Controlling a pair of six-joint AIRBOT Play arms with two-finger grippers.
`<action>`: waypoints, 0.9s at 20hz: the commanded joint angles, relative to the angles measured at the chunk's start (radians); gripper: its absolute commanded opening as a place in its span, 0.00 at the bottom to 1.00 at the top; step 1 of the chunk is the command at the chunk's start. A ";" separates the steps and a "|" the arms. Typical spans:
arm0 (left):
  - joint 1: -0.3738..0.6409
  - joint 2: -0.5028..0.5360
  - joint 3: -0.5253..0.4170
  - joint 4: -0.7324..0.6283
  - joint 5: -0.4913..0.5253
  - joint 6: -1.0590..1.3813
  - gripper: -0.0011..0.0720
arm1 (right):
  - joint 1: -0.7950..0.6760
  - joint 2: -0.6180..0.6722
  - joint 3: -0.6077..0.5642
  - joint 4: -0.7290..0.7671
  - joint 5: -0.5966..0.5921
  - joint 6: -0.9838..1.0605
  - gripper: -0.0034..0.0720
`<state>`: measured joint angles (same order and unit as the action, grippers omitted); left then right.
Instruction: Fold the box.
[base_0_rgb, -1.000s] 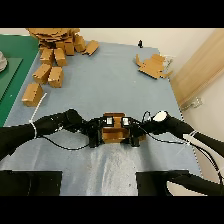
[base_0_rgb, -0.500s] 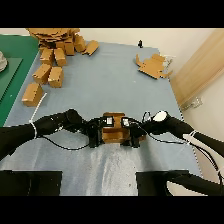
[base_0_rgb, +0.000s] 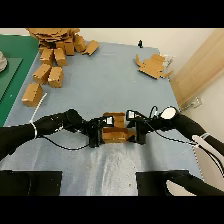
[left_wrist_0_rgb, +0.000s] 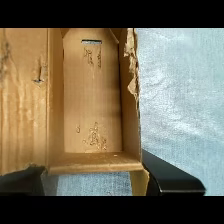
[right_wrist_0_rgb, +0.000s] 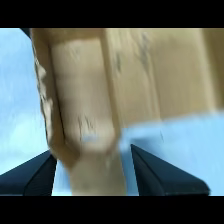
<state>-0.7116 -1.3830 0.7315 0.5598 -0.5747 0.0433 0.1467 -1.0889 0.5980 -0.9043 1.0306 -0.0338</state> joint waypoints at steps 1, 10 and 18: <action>0.001 0.000 0.001 0.001 -0.002 0.002 0.57 | -0.056 0.119 0.011 -0.157 0.119 0.280 0.99; 0.001 0.000 0.001 0.001 -0.002 0.002 0.57 | -0.058 0.311 0.019 0.167 0.089 0.919 0.96; 0.001 0.000 0.001 0.001 -0.003 0.002 0.57 | -0.051 0.178 0.018 0.316 0.083 1.035 0.22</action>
<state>-0.7116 -1.3830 0.7315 0.5606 -0.5766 0.0444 0.0948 -0.8646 0.6159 -0.6895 1.1225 0.9588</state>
